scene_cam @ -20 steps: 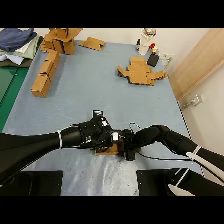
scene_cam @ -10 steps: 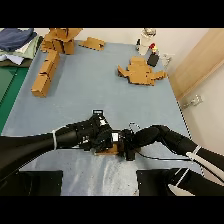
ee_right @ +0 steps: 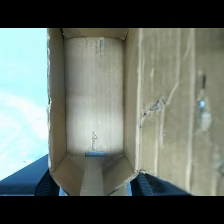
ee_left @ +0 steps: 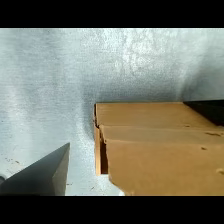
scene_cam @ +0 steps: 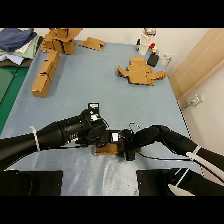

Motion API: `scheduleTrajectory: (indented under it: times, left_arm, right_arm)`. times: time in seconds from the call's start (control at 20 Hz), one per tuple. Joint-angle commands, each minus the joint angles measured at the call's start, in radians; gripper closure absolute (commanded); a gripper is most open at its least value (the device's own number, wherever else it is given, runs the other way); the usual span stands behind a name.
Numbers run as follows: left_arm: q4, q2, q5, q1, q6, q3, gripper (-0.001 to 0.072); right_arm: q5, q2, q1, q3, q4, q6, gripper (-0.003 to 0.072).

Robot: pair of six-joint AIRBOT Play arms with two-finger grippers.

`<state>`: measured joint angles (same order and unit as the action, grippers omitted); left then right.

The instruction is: Fold the box.

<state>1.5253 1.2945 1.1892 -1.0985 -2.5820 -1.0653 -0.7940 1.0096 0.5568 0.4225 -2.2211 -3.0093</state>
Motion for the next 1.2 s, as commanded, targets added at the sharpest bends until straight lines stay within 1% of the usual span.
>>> scheduleTrajectory:
  times: [0.0,0.05,0.1,0.15,0.55,0.65,0.7,0.75,0.8,0.9,1.0,1.1,1.15]
  left_arm:
    - [0.001,-0.012,0.007,0.016,0.001,-0.001,0.0241]
    - [0.002,-0.012,0.016,0.019,0.001,-0.001,0.0242]
    - [0.001,-0.013,0.027,0.022,0.001,-0.001,0.0323]
    - [0.001,-0.014,0.031,0.022,0.001,-0.001,0.0377]
    - [0.002,-0.057,0.058,0.022,0.009,-0.001,0.0377]
    - [0.002,-0.061,0.097,0.022,0.009,0.0,0.0379]
    - [0.005,-0.061,0.132,0.022,0.009,0.0,0.0494]
    - [0.015,-0.061,0.168,0.022,0.009,0.0,0.0646]
    - [0.029,-0.061,0.211,0.022,0.016,0.0,0.0695]
    - [0.014,-0.061,0.242,0.022,0.14,0.002,0.0697]
    - [-0.074,-0.069,0.239,0.026,0.308,0.03,0.0698]
    - [-0.206,-0.1,0.196,0.059,0.592,0.1,0.0697]
    - [-0.281,-0.118,0.167,0.089,0.805,0.137,0.0697]
  right_arm:
    - [0.0,0.0,0.0,0.0,0.0,0.0,0.0182]
    - [0.0,0.0,0.0,0.0,0.0,0.0,0.0182]
    - [0.0,0.0,0.0,0.0,0.0,0.0,0.0182]
    - [0.0,0.0,0.0,0.0,0.0,0.0,0.0182]
    - [0.0,0.0,0.0,0.0,0.0,0.0,0.0183]
    - [0.0,0.0,0.0,0.0,0.0,0.0,0.0182]
    - [0.0,0.0,0.0,0.0,0.0,0.0,0.0182]
    - [0.0,0.0,0.0,0.0,0.0,0.0,0.0182]
    - [0.0,0.0,0.0,0.0,0.0,0.0,0.0182]
    - [0.0,0.0,0.0,0.0,0.0,0.0,0.0182]
    - [0.0,0.0,0.0,0.0,0.0,0.0,0.0182]
    - [0.0,0.0,0.0,0.0,0.0,0.0,0.0182]
    - [0.0,0.0,0.0,0.0,0.0,0.0,0.0182]
